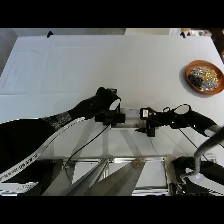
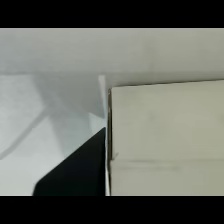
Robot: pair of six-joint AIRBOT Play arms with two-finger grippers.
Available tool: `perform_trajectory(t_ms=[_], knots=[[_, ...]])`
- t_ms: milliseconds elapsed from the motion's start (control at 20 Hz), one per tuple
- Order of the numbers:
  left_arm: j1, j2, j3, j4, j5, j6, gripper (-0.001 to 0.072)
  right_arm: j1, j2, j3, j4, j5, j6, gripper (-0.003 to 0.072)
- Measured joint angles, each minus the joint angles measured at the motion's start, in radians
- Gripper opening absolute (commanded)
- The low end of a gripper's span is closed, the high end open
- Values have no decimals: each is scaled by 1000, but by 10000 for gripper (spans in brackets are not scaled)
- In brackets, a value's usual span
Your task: Fold the box and place the chain.
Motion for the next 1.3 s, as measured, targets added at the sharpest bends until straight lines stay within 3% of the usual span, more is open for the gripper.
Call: perform_trajectory(t_ms=[200, 250, 400, 450, 750, 1000, 1050, 1150, 1300], knots=[[0, 0, 4, 3, -1, -5, 4, 0, 0, 0, 2, -2, 1, 318], [0, 0, 5, 4, -2, -8, 37, 0, 0, 0, 2, -2, 0, 318], [0, 0, 5, 3, -8, -11, 369, 0, 0, 0, 1, -2, -2, 318], [0, 1, 5, 0, -10, -12, 400, 0, 0, 0, 0, -2, -3, 318], [19, 24, 5, -27, -67, 100, 400, 0, 0, 0, 0, -2, -2, 318], [62, 131, 5, -35, -121, 252, 401, 0, 0, 0, 0, -2, -2, 318], [71, 162, 5, -36, -132, 285, 422, 0, 0, 0, 0, -2, -2, 318], [90, 231, 5, -37, -161, 380, 608, 0, 0, 0, 0, -2, -2, 318], [129, 334, -7, -46, -174, 642, 658, 0, 0, 0, 0, -2, -2, 318]])
